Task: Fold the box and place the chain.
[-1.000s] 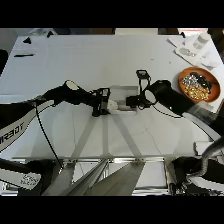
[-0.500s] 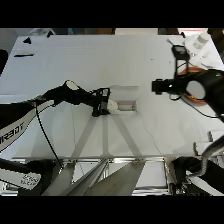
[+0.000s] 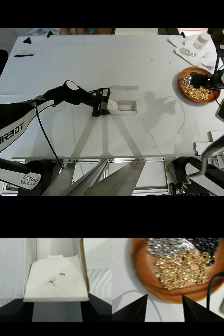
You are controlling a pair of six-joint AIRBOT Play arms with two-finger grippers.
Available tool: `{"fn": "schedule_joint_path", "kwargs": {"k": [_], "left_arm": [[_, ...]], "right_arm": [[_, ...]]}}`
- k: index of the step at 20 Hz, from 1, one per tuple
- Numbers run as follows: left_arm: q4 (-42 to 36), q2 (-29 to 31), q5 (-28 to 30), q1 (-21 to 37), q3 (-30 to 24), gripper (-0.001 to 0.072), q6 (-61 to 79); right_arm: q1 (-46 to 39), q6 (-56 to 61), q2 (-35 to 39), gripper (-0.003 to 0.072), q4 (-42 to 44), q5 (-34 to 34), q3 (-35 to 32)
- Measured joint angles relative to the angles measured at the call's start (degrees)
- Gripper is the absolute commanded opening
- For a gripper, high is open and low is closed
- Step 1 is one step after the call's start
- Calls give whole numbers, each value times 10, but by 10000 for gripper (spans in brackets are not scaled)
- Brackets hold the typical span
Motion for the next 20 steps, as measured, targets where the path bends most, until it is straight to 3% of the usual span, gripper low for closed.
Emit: {"fn": "schedule_joint_path", "kwargs": {"k": [5, 11, 12, 14, 16, 18, 20], "left_arm": [[0, 0, 0, 0, 0, 206, 0], [0, 0, 0, 0, 0, 206, 0], [0, 0, 0, 0, 0, 206, 0], [0, 0, 0, 0, 0, 206, 0], [0, 0, 0, 0, 0, 206, 0], [0, 0, 0, 0, 0, 206, 0], [0, 0, 0, 0, 0, 206, 0]], "right_arm": [[-61, -24, -94, 546, 8, -54, 0], [-81, -30, -158, 530, 24, -91, 0], [-82, -31, -166, 502, 29, -92, 0], [-83, -32, -179, 355, 41, -99, 0], [-84, -32, -189, 261, 53, -100, 1], [-84, -32, -194, 9, 62, -104, 1], [-85, -32, -196, 12, 61, -99, 1]]}}
